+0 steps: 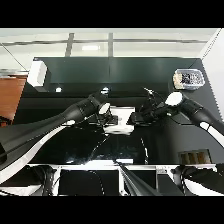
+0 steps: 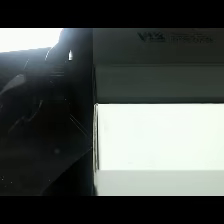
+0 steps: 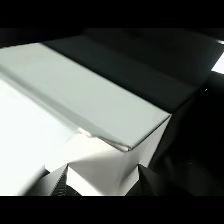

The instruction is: Fold the box and place the chain.

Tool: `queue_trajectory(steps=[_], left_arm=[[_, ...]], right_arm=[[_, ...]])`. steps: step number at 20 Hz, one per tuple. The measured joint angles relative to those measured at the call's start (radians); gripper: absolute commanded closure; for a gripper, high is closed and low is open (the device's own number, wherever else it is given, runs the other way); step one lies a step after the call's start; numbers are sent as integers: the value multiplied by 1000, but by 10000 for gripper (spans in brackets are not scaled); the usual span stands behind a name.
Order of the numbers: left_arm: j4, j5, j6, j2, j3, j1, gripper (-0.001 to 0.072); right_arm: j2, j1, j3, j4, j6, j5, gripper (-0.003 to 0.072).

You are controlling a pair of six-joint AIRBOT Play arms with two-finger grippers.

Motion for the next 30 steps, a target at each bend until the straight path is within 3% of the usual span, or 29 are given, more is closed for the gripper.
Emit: queue_trajectory(steps=[8, 9, 10, 11, 21, 23, 26, 27, 28, 30], left_arm=[[0, 3, 0, 0, 0, 0, 683], [-1, 3, 0, 0, 0, 0, 683], [-1, 3, 1, 0, 0, 0, 683], [-1, 4, 0, 0, 0, 0, 684], [-2, 5, 0, 0, 0, 0, 683], [-3, 5, 0, 0, 0, 0, 683], [-4, 1, -4, 0, 0, 0, 683], [-3, 2, -2, 0, 0, 0, 683], [0, 5, 3, 0, 0, 0, 683], [0, 3, 3, 0, 0, 0, 683]], right_arm=[[-70, 229, 142, -472, 465, -14, 206], [-89, 248, 163, -500, 499, -3, 208], [-107, 266, 181, -530, 529, 12, 372], [-119, 280, 194, -550, 555, 24, 438], [-153, 318, 227, -631, 738, 84, 438], [-154, 318, 227, -638, 769, 86, 671], [-156, 319, 228, -644, 804, 89, 670], [-156, 319, 228, -645, 810, 90, 558], [-156, 319, 228, -644, 809, 91, 389], [-156, 319, 228, -638, 818, 92, 375]])
